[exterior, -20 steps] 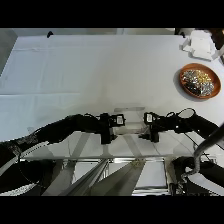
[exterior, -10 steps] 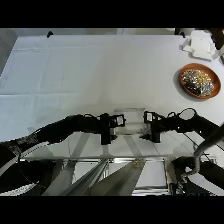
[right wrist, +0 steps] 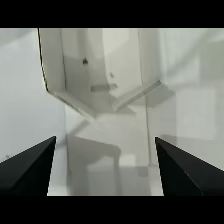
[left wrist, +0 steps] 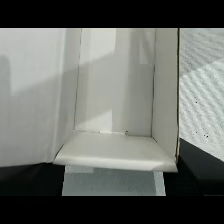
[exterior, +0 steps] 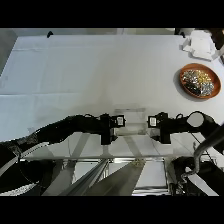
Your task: Fold the box and place the chain.
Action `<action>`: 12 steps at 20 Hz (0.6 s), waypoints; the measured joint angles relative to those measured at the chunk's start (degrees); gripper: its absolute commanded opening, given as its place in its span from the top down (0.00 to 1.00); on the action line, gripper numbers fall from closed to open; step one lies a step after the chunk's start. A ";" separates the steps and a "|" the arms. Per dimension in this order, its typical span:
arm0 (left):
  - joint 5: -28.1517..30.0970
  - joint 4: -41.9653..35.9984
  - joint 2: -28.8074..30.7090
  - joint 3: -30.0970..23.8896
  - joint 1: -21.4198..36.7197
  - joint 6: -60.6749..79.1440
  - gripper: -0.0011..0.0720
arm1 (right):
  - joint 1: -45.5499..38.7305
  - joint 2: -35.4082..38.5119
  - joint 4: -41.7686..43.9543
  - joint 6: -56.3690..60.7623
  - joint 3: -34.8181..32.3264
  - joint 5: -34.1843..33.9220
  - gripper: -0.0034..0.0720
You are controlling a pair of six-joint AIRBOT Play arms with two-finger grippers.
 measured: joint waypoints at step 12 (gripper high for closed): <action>-0.11 0.00 0.00 0.00 0.00 0.00 0.56 | 0.00 11.04 21.86 -1.88 0.00 -3.72 0.93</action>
